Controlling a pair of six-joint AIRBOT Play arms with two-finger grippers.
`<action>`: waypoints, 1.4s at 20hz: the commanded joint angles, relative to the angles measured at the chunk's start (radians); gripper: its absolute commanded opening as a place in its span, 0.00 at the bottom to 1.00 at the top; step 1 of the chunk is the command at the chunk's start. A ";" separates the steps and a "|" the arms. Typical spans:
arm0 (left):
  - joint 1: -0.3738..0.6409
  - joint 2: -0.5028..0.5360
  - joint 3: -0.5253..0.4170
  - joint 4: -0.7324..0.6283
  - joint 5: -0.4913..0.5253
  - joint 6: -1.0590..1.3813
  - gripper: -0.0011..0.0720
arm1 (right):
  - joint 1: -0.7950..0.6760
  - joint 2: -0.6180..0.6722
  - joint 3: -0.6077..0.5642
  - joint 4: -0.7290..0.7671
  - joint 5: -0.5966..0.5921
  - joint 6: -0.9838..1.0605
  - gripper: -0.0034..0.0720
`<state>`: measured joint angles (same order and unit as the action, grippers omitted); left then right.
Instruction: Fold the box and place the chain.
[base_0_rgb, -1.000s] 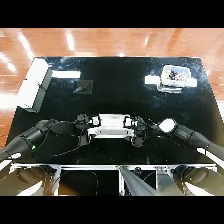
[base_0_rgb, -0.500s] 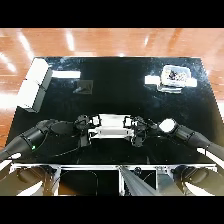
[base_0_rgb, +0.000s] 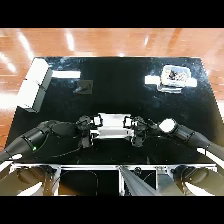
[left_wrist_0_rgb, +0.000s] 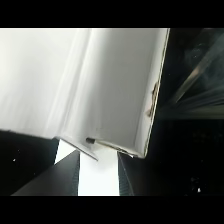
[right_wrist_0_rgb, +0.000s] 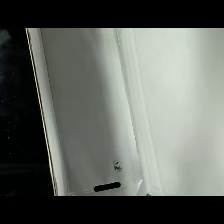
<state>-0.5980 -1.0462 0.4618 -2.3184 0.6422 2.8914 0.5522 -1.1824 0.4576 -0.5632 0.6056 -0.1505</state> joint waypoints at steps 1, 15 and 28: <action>-0.035 -0.002 0.000 -0.006 -0.045 0.000 0.48 | 0.000 -0.001 0.001 0.001 0.000 0.001 0.66; -0.066 -0.019 0.001 -0.047 -0.101 0.000 0.48 | 0.001 -0.001 0.001 0.001 0.000 0.001 0.66; -0.065 -0.019 0.001 -0.048 -0.103 0.000 0.21 | 0.001 -0.001 0.001 0.001 0.000 0.001 0.66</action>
